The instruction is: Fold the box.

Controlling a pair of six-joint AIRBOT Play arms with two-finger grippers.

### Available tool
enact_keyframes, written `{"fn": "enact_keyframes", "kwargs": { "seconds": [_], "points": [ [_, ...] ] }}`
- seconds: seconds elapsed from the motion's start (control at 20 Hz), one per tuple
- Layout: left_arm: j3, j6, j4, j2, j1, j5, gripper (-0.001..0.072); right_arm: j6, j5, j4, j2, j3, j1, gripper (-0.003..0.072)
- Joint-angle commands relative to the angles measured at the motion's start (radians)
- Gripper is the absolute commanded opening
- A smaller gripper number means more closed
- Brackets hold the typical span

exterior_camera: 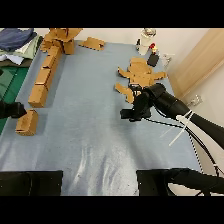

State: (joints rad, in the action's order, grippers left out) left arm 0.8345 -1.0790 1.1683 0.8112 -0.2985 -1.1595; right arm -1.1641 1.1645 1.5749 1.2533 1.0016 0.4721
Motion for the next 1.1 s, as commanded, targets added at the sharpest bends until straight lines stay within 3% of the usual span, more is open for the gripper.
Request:
{"fn": "enact_keyframes", "kwargs": {
  "seconds": [0.0,0.2,0.45,0.65,1.05],
  "points": [
    [0.068,-0.029,-0.196,-0.011,0.136,-0.025,0.0015,-0.002,-0.026,0.058,0.000,0.001,0.001,0.0003],
    [0.103,-0.249,-0.106,0.109,0.394,0.061,0.0014,-0.008,-0.051,0.103,0.020,0.039,0.001,0.0003],
    [0.220,-0.353,-0.064,0.392,0.642,0.086,0.0014,-0.026,-0.075,0.137,0.052,0.109,0.001,0.0003],
    [0.272,-0.373,-0.065,0.489,0.683,0.104,0.0014,-0.024,-0.048,0.149,0.052,0.109,0.001,0.0003],
    [0.272,-0.373,-0.068,0.490,0.683,0.131,0.0015,-0.024,-0.049,0.149,0.052,0.109,0.001,0.0004]
  ]
}}
